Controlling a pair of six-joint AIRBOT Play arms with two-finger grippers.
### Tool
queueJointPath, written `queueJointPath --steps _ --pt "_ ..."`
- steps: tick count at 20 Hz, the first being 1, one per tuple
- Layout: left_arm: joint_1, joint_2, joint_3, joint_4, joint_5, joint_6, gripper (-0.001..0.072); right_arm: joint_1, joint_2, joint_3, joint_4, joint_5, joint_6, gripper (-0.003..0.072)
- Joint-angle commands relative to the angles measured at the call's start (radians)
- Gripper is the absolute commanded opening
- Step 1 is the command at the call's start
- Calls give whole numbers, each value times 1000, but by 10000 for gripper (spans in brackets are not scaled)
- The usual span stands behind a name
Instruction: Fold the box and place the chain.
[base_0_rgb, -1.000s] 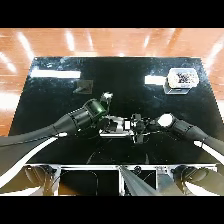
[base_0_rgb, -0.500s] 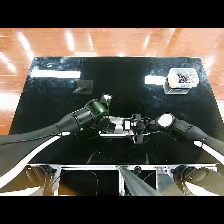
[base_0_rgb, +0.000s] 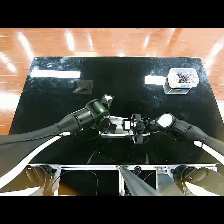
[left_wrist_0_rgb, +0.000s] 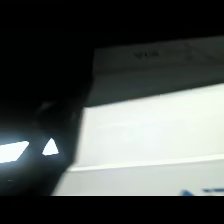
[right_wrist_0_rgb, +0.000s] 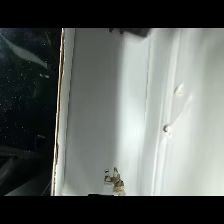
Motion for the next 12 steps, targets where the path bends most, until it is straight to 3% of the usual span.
queueJointPath --steps 1,4,5,8,12 --pt "1 2 1 13 4 -10 423 1 -1 0 2 -5 5 492" --pt "2 2 1 9 5 -10 409 1 -1 0 2 -5 5 493" --pt "2 2 1 9 5 -10 341 1 -1 0 2 -5 5 492" --pt "2 2 1 8 6 -10 42 1 -1 0 2 -4 5 492" --pt "2 2 3 10 6 -10 22 1 -1 0 2 -3 6 493"
